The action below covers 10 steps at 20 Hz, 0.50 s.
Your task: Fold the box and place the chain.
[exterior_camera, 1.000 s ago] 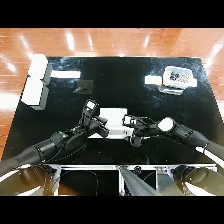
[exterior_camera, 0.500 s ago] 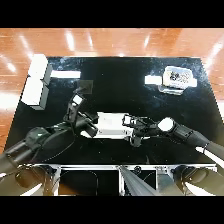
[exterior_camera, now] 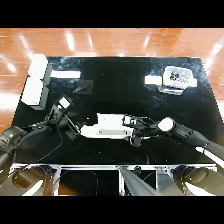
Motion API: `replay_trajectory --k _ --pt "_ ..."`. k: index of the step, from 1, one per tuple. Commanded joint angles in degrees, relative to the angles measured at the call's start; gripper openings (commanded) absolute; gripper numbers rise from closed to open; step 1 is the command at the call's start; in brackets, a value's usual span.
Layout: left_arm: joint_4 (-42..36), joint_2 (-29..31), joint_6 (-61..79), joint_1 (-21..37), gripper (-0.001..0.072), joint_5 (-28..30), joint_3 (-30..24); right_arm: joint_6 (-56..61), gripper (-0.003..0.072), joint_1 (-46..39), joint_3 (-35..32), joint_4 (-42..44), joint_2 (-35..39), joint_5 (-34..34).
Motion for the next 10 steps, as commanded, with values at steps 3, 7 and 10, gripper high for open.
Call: replay_trajectory --k 3,7,10 --pt "-2.69 -8.26 19.8 1.44 0.0587 9.68 2.05 0.0 0.0538 0.0 0.02 -0.02 0.04 0.0" --pt "-3.52 -17.18 28.06 1.62 0.065 5.33 5.92 0.0 0.0538 0.0 0.02 0.0 0.04 0.0" --pt "-3.13 -18.38 29.03 2.45 0.065 2.1 7.13 0.0 0.0538 0.0 0.02 0.0 0.04 0.0"
